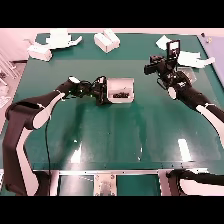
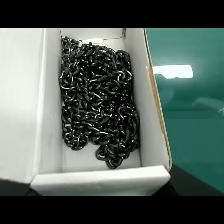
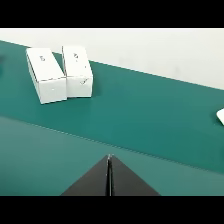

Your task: Fold the box and place the chain.

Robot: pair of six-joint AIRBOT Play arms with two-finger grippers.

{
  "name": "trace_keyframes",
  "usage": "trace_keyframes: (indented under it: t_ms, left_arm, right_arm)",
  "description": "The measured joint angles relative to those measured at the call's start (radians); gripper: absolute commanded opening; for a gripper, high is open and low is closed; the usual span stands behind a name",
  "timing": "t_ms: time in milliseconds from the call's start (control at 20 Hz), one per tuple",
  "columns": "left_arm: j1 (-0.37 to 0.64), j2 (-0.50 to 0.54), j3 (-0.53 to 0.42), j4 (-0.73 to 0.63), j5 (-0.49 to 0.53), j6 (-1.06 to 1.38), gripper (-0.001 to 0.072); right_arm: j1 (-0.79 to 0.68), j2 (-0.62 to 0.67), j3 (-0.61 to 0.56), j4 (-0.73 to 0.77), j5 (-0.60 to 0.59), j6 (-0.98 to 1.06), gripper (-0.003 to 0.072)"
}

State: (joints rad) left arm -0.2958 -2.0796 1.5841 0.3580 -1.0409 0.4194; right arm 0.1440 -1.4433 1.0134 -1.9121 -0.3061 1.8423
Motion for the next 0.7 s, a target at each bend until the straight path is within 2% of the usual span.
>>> trace_keyframes:
  t_ms: [300, 700]
  left_arm:
    - [0.0, 0.0, 0.0, 0.0, 0.0, 0.0, 0.0545]
    - [0.0, 0.0, 0.0, 0.0, 0.0, 0.0, 0.0545]
  right_arm:
    - [-0.056, -0.093, 0.025, -0.4, -0.199, 0.516, 0.0005]
    - [-0.078, -0.185, 0.098, -0.828, -0.391, 0.978, 0.0006]
